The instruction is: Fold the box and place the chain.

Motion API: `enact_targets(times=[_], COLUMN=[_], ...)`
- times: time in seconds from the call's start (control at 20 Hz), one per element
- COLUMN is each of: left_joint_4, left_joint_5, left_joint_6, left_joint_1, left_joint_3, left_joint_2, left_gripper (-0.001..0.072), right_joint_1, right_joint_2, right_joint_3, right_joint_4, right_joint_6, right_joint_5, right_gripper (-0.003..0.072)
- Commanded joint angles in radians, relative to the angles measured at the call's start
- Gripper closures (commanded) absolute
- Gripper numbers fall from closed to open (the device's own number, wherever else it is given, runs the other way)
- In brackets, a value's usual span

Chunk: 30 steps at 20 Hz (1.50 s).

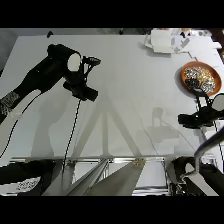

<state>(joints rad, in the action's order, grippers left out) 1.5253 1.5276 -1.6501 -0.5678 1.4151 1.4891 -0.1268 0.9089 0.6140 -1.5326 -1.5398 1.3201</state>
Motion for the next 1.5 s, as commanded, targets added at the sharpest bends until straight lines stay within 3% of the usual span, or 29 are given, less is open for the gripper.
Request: enact_targets(times=[0.0, 0.4, 0.5, 0.6, 0.8, 0.95, 1.0, 1.05, 1.1, 1.35, 1.45], left_joint_4=[0.000, 0.000, 0.000, 0.000, 0.000, 0.000, 0.000, 0.000, 0.000, 0.000, 0.000], left_joint_5=[0.000, 0.000, 0.000, 0.000, 0.000, 0.000, 0.000, 0.000, 0.000, 0.000, 0.000], left_joint_6=[0.000, 0.000, 0.000, 0.000, 0.000, 0.000, 0.000, 0.000, 0.000, 0.000, 0.000], left_joint_1=[0.000, 0.000, 0.000, 0.000, 0.000, 0.000, 0.000, 0.000, 0.000, -0.001, -0.001], left_joint_3=[0.000, 0.000, 0.000, 0.000, 0.000, 0.000, 0.000, 0.000, 0.000, 0.000, 0.000], left_joint_2=[-0.001, -0.001, -0.001, -0.001, -0.001, -0.001, -0.001, -0.001, -0.001, -0.001, -0.001], left_gripper=[0.0702, 0.0702, 0.0702, 0.0702, 0.0702, 0.0702, 0.0702, 0.0702, 0.0702, 0.0702, 0.0702], right_joint_1=[0.001, 0.001, 0.001, -0.005, -0.191, -0.404, -0.479, -0.543, -0.599, -0.720, -0.711], right_joint_2=[-0.001, -0.001, -0.001, 0.003, 0.034, 0.129, 0.162, 0.185, 0.200, 0.319, 0.369], right_joint_3=[0.000, 0.000, 0.001, 0.020, 0.174, 0.311, 0.348, 0.372, 0.386, 0.394, 0.394], right_joint_4=[0.000, 0.000, -0.005, -0.084, -0.307, -0.406, -0.420, -0.428, -0.429, -0.468, -0.563], right_joint_6=[0.000, 0.000, 0.003, 0.010, -0.003, 0.046, 0.064, 0.065, 0.089, 0.299, 0.300], right_joint_5=[0.000, -0.001, -0.049, -0.073, -0.174, -0.143, -0.128, -0.129, -0.142, -0.140, -0.150], right_gripper=[0.0667, 0.0667, 0.0667, 0.0667, 0.0667, 0.0655, 0.0505, 0.0306, 0.0240, 0.0206, 0.0107])
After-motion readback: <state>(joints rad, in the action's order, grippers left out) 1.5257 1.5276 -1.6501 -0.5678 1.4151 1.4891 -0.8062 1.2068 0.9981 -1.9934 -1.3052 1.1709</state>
